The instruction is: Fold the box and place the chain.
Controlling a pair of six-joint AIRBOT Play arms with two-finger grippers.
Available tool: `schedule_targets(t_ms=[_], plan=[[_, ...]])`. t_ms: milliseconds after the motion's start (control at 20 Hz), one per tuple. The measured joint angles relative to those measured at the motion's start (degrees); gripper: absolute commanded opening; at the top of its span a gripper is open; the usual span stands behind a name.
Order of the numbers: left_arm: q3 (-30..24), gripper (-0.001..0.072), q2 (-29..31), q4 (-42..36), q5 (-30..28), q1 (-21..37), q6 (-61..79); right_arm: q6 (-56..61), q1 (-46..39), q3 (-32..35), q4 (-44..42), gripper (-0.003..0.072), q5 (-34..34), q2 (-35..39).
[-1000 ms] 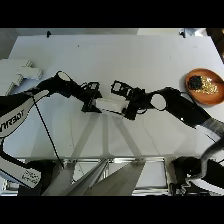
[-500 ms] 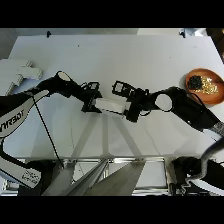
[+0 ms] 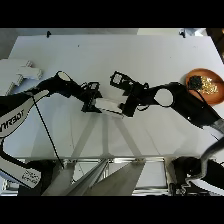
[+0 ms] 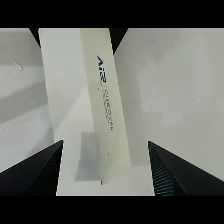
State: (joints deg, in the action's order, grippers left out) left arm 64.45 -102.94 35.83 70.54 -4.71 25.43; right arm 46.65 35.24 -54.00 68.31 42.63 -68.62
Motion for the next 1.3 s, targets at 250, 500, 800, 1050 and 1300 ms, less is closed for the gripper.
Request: schedule_targets(t_ms=[250, 500, 800, 1050, 1300], plan=[[0.0, 0.0394, 0.0, 0.0, 0.0, 0.0, 0.0, 0.0, 0.0, -0.3, -2.2, 0.0466, -4.7, -4.3], [0.0, 0.0394, 0.0, -0.1, 0.0, 0.0, -0.2, -0.1, 0.0, -0.4, -2.8, 0.0396, -5.2, -5.6], [0.0, 0.0394, 0.0, -0.1, -0.2, 0.0, 0.0, -0.5, 0.0, -0.4, -2.9, 0.0295, -3.8, -6.3], [0.0, 0.0394, 0.0, 0.0, -0.1, 0.0, 0.2, -0.6, 0.0, -0.4, -2.5, 0.0299, 0.8, -6.5], [0.0, 0.0394, 0.0, 0.0, -0.1, 0.0, 0.2, -0.6, 0.1, -0.4, -3.7, 0.0292, 2.3, -7.1]])
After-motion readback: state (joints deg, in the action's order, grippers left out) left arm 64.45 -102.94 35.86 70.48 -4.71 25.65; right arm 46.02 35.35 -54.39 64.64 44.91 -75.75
